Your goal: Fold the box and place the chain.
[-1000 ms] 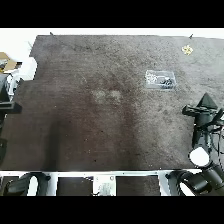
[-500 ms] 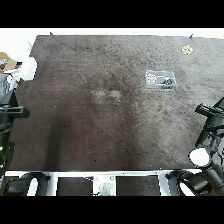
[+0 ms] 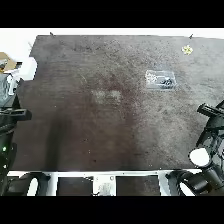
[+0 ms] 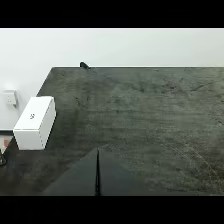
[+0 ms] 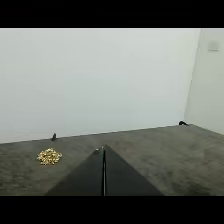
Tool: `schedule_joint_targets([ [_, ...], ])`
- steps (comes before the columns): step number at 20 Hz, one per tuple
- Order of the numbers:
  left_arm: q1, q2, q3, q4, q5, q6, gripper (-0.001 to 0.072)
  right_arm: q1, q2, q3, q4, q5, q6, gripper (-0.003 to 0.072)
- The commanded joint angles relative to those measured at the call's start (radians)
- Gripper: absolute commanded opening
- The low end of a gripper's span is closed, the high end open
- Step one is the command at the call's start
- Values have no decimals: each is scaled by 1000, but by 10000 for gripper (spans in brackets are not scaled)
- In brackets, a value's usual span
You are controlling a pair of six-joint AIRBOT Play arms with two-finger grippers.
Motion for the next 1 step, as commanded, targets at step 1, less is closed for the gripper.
schedule_joint_targets([
  [1,0,0,-2,0,1,0,9,0,0,0,0,-1,0,4],
])
